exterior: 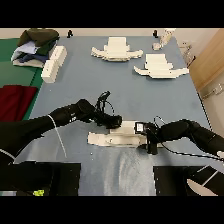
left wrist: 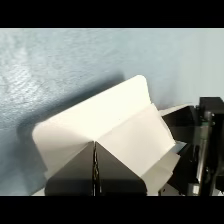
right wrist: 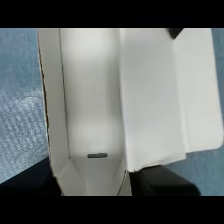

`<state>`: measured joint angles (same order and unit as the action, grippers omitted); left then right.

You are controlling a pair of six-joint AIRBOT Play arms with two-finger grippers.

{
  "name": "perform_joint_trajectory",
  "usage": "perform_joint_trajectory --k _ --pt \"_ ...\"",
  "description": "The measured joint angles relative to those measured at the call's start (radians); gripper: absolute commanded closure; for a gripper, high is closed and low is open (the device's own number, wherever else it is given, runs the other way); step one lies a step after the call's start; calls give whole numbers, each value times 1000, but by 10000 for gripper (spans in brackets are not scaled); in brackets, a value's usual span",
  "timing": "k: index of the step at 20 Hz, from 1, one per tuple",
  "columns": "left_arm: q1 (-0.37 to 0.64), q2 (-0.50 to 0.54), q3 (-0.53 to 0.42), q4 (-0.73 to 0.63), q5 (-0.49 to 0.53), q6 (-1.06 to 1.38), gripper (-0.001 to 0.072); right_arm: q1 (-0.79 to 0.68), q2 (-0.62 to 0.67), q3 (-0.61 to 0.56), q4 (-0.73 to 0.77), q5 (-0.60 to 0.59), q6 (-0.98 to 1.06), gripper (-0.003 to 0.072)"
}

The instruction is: Fold the box.

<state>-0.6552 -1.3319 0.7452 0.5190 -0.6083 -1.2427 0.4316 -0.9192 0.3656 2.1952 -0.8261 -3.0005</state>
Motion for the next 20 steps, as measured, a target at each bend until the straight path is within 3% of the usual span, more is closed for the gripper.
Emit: perform_joint_trajectory --k 6,10,16,20 --pt "3 7 24 8 -47 47 697 0 0 0 -3 -1 -1 182" --pt "3 152 68 16 -123 165 697 0 0 0 -2 0 -1 182" --pt "-56 430 84 299 -331 245 696 1 0 0 -2 0 -1 182" --pt "-132 503 66 459 -401 315 694 1 0 0 -1 0 -1 182"
